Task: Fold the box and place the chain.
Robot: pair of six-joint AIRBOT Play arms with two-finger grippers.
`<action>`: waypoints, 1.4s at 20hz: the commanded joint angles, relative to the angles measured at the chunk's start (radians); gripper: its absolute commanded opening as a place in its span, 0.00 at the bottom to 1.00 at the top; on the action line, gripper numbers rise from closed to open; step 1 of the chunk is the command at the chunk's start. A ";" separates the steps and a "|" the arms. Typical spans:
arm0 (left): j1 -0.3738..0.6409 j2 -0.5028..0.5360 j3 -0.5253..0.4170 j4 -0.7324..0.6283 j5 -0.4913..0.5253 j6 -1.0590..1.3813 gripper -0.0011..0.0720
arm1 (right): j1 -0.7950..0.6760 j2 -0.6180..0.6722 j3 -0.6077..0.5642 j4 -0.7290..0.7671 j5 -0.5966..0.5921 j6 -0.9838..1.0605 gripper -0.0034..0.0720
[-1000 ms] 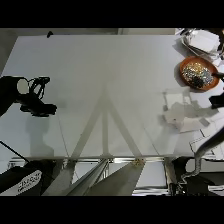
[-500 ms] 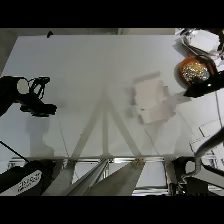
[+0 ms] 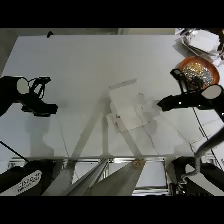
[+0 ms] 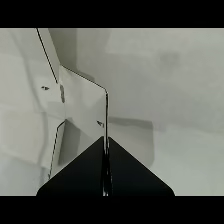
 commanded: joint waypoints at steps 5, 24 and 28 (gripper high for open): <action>-0.003 -0.028 -0.001 -0.669 0.167 0.454 0.03 | 0.074 0.013 -0.034 0.022 -0.061 0.000 0.07; -0.373 -0.265 -0.001 -1.028 0.610 0.887 0.74 | 0.074 0.013 -0.034 0.022 -0.060 -0.004 0.07; -0.388 -0.313 -0.001 -1.178 0.592 1.054 0.70 | 0.074 0.013 -0.034 0.022 -0.060 -0.004 0.07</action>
